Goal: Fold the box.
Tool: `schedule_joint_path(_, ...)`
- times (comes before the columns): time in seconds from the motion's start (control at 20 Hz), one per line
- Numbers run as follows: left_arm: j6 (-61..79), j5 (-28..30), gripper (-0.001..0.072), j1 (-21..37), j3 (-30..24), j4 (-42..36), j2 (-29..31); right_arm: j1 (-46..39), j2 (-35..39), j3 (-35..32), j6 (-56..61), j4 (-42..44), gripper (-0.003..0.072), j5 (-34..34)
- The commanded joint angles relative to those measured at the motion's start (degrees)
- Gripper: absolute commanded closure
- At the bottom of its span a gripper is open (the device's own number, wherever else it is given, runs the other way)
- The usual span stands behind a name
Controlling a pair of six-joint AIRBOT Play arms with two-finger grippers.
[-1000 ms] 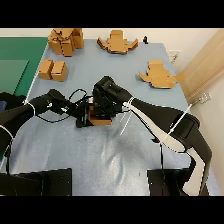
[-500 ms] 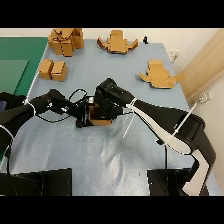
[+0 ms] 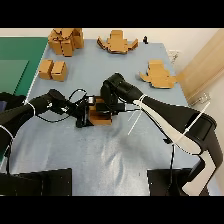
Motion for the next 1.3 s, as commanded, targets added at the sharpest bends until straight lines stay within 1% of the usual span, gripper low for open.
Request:
schedule_joint_path(0.0, 0.1, 0.0, 0.0534, 0.0, 0.0, 0.0, 0.0, -0.9, 0.4, -1.6, -0.6, 0.3, 0.0449, -0.6)
schedule_joint_path(0.1, 0.1, 0.1, 0.0534, 0.1, 0.0, 0.0, 0.0, -1.1, 0.7, -2.9, -1.5, 2.0, 0.0449, 0.3)
schedule_joint_path(0.3, 0.1, 0.1, 0.0534, 0.1, 0.0, 0.1, 0.0, -1.1, 0.9, -3.2, -2.1, 6.3, 0.0457, 5.7)
schedule_joint_path(0.35, 0.1, 0.1, 0.0534, 0.0, 0.0, 0.0, 0.0, -1.1, 0.9, -3.2, -2.1, 6.4, 0.0489, 5.8)
schedule_joint_path(0.4, 0.1, 0.1, 0.0534, 0.0, 0.0, 0.0, 0.0, -1.1, 0.9, -3.2, -2.0, 6.3, 0.0651, 5.6)
schedule_joint_path(0.45, 0.1, 0.1, 0.0534, 0.0, 0.0, 0.0, 0.0, -1.1, 0.9, -3.2, -2.0, 6.2, 0.0675, 5.2)
schedule_joint_path(0.65, 0.1, 0.1, 0.0534, 0.0, 0.0, 0.0, 0.0, -1.0, 0.9, -3.2, -1.6, 3.3, 0.0675, 1.4)
schedule_joint_path(1.0, 0.1, 0.2, 0.0534, 0.0, 0.0, 0.0, 0.0, 1.1, 0.8, -2.6, -0.3, 1.6, 0.0675, 1.9)
schedule_joint_path(1.25, 0.1, 0.1, 0.0534, 0.0, 0.0, 0.0, 0.0, 1.8, 0.8, -2.6, 2.8, -3.2, 0.0675, -2.3)
